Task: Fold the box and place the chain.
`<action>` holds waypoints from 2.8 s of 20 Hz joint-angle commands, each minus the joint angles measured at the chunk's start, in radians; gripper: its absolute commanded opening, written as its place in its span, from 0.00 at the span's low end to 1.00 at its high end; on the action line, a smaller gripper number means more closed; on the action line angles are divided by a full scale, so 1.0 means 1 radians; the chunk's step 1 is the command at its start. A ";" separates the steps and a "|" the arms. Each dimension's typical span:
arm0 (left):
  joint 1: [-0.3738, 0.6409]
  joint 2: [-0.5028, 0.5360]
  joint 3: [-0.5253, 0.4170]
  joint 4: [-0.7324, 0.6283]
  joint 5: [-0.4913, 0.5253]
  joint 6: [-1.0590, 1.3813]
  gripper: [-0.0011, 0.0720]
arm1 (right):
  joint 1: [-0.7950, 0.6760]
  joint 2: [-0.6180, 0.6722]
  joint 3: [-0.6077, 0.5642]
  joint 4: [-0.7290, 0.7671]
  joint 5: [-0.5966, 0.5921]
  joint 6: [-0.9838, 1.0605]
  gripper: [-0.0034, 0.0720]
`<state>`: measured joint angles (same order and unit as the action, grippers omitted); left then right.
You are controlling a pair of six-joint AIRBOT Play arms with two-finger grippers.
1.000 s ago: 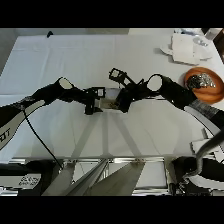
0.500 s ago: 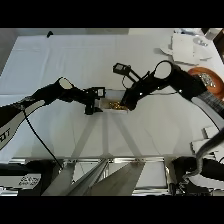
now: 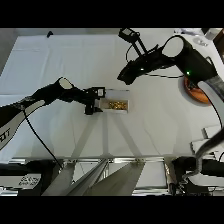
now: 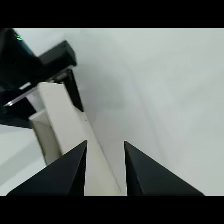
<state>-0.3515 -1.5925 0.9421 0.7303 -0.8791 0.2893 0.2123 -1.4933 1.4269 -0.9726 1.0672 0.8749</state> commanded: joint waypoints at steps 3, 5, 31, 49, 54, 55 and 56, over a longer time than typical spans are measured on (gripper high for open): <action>0.001 0.000 0.001 0.000 0.000 0.000 0.39 | -0.010 -0.139 0.011 -0.014 0.072 0.037 0.41; 0.001 0.000 0.001 0.000 0.000 0.000 0.39 | 0.011 -0.143 0.011 -0.018 0.150 -0.025 0.41; 0.001 0.000 0.001 0.000 0.000 0.000 0.39 | 0.218 0.003 -0.233 -0.128 -0.177 -0.360 0.68; 0.001 0.000 0.001 0.000 0.000 0.000 0.39 | 0.293 0.090 -0.428 -0.180 -0.481 -0.352 0.68; 0.001 0.000 0.001 0.000 0.000 0.000 0.39 | 0.293 0.096 -0.428 -0.206 -0.484 -0.342 0.67; 0.001 0.000 0.001 0.000 0.000 0.000 0.39 | 0.293 0.103 -0.428 -0.218 -0.487 -0.321 0.66; 0.001 0.000 0.001 0.000 0.000 0.000 0.39 | 0.293 0.113 -0.428 -0.238 -0.489 -0.312 0.65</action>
<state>-0.3511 -1.5925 0.9424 0.7296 -0.8749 0.2878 0.5045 -1.3941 1.0004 -1.1702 0.5945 0.5350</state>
